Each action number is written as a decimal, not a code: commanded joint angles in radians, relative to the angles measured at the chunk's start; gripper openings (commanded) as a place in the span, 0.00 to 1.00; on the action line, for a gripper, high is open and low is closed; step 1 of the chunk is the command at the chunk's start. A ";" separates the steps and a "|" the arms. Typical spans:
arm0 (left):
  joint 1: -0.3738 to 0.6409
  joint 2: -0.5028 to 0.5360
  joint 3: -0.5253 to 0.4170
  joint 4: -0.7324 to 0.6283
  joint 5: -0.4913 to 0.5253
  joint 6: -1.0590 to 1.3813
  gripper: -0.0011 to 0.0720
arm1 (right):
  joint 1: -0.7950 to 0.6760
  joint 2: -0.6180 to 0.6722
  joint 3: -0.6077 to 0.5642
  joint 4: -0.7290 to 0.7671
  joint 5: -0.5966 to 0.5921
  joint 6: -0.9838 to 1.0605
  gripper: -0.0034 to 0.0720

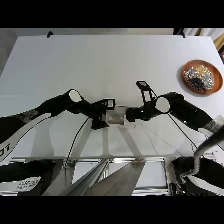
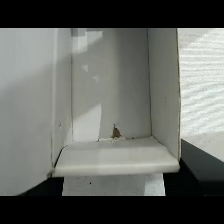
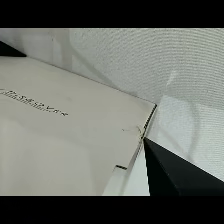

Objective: Fold the box and place the chain.

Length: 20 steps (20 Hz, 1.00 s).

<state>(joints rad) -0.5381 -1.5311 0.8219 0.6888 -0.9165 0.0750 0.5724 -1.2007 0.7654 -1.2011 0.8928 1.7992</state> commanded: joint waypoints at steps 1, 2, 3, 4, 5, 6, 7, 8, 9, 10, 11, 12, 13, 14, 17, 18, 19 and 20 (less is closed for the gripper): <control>0.000 0.000 0.000 0.000 0.000 -0.001 0.44 | 0.002 0.000 -0.001 -0.007 0.021 -0.002 0.65; 0.000 0.000 0.000 0.000 0.000 -0.001 0.44 | 0.002 0.000 -0.001 -0.006 0.027 -0.002 0.65; 0.000 0.000 0.000 0.000 0.000 -0.001 0.44 | 0.002 0.000 -0.001 -0.006 0.035 -0.003 0.65; 0.000 0.000 0.000 0.000 0.000 -0.001 0.44 | 0.002 0.000 -0.001 -0.006 0.042 -0.005 0.65; 0.000 0.000 0.000 0.000 0.000 -0.001 0.44 | 0.002 0.000 -0.001 -0.002 0.047 -0.013 0.65; 0.000 0.000 0.000 0.000 0.000 0.000 0.44 | 0.002 0.000 -0.001 0.002 0.051 -0.026 0.65; 0.000 0.000 0.000 0.000 0.000 -0.001 0.44 | 0.002 0.000 -0.001 0.002 0.056 -0.027 0.65; 0.000 0.000 0.000 0.000 0.000 -0.001 0.44 | 0.002 0.000 -0.001 0.001 0.058 -0.028 0.65; 0.000 0.000 0.000 0.000 0.000 -0.001 0.44 | 0.002 0.000 -0.001 0.000 0.052 -0.027 0.65; 0.000 0.000 0.000 0.000 0.000 -0.001 0.44 | 0.002 0.000 -0.001 0.000 0.047 -0.027 0.65; 0.000 0.000 0.000 0.000 0.000 -0.001 0.44 | 0.002 0.000 -0.001 0.000 0.045 -0.027 0.65; 0.000 0.000 0.000 0.000 0.000 -0.001 0.44 | 0.002 0.000 -0.001 -0.005 0.040 -0.023 0.62; 0.000 0.000 0.000 0.000 0.000 -0.001 0.44 | 0.002 0.000 -0.001 -0.011 0.027 -0.008 0.59; 0.000 0.000 0.000 0.000 0.000 -0.001 0.44 | 0.002 0.000 -0.001 -0.017 0.006 0.014 0.59; 0.000 0.000 0.000 0.000 0.000 -0.001 0.44 | 0.002 0.000 -0.001 -0.023 -0.026 0.056 0.59; 0.000 0.000 0.000 0.000 0.000 -0.001 0.44 | 0.002 0.000 -0.001 -0.030 -0.027 0.072 0.58; 0.000 0.000 0.000 0.000 0.000 -0.001 0.44 | 0.002 0.000 -0.001 -0.035 -0.030 0.089 0.58; 0.000 0.000 0.000 0.000 0.000 -0.001 0.44 | 0.002 0.000 -0.001 -0.034 -0.040 0.091 0.58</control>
